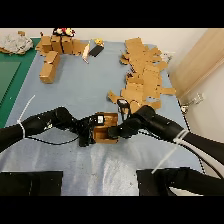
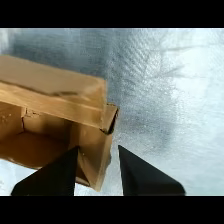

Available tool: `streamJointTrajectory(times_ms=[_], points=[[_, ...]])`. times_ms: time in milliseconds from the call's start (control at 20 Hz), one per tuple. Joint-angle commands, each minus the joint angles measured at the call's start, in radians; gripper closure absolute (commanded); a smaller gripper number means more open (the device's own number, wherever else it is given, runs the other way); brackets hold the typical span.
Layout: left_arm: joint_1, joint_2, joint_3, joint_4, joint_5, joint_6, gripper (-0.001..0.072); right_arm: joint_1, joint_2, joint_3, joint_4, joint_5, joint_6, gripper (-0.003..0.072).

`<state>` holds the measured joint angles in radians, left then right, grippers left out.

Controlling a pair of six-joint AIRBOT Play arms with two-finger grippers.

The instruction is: Fold the box.

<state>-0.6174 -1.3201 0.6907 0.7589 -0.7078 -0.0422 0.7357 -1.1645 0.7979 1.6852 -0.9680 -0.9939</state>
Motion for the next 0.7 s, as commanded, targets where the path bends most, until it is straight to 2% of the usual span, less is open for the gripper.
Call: streamJointTrajectory(times_ms=[0,150,300,400,450,500,600,650], points=[[0.000,0.000,0.000,0.000,0.000,0.000,0.0180,0.042,-0.103,0.104,-0.077,-0.098,0.080,0.0288],[0.000,0.000,0.000,0.000,0.000,0.000,0.0181,0.058,-0.167,0.153,-0.096,-0.154,0.117,0.0288],[0.000,0.000,0.000,0.000,0.000,0.000,0.0181,0.058,-0.204,0.153,-0.095,-0.166,0.123,0.0299],[0.000,0.000,0.000,0.000,0.000,0.000,0.0181,0.058,-0.212,0.153,-0.095,-0.167,0.127,0.0479],[0.000,0.000,0.000,0.000,0.000,0.000,0.0181,0.058,-0.212,0.153,-0.095,-0.167,0.132,0.0537],[0.000,0.000,0.000,0.000,0.000,0.000,0.0181,0.058,-0.212,0.153,-0.095,-0.167,0.132,0.0555],[0.000,0.000,0.000,0.000,0.000,0.000,0.0181,0.058,-0.212,0.153,-0.095,-0.167,0.131,0.0656],[0.000,0.000,0.000,0.000,0.000,0.000,0.0181,0.058,-0.212,0.153,-0.094,-0.167,0.131,0.0669]])
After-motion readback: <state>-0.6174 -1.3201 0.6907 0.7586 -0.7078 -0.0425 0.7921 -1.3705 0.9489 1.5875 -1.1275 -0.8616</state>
